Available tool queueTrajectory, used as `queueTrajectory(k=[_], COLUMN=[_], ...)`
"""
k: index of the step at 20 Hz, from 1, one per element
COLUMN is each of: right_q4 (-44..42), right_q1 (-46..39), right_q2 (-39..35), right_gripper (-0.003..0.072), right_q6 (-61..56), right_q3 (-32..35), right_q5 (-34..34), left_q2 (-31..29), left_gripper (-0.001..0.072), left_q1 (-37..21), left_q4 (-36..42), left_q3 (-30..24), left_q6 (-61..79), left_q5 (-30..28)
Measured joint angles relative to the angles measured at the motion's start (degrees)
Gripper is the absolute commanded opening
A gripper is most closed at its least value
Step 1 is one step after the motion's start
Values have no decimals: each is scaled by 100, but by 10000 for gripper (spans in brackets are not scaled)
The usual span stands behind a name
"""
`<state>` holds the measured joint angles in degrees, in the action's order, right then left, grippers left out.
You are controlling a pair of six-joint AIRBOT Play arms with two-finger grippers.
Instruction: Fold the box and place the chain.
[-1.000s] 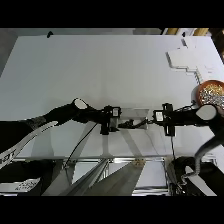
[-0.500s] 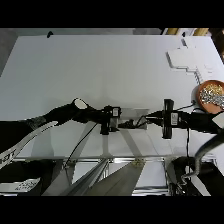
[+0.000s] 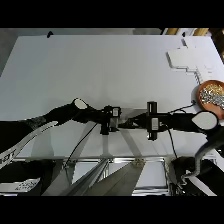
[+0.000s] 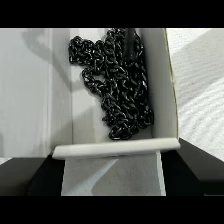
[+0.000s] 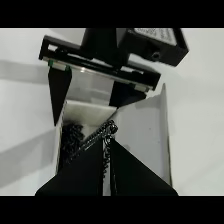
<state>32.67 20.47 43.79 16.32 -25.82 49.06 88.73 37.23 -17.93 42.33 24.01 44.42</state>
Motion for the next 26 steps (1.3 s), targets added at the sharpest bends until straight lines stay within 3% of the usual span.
queueTrajectory(k=[7, 11, 16, 17, 18, 19, 26], right_q4=[1217, 2293, 2782, 2824, 2855, 2870, 2778], right_q1=[133, -212, -1071, -1213, -1322, -1414, -1620], right_q2=[275, 144, -2, 2, 24, 63, 688], right_gripper=[68, 66, 64, 98, 249, 303, 282], right_q6=[-925, -1679, -1799, -1720, -1624, -1515, -1021], right_q3=[0, 0, -2, -2, 0, 15, 363], right_q5=[-354, 24, 452, 496, 520, 520, -125], left_q2=[0, 0, 0, 0, 0, 0, 0], left_gripper=[208, 208, 208, 208, 208, 208, 208], left_q1=[0, 0, 0, 0, 0, 0, 0], left_q4=[-2, 0, -2, -2, -2, -2, -2], left_q3=[0, 0, 0, 0, 0, 0, 0], left_q6=[0, 0, 0, 0, 0, 0, 0], left_q5=[-2, -2, 0, -2, -2, -2, 0])
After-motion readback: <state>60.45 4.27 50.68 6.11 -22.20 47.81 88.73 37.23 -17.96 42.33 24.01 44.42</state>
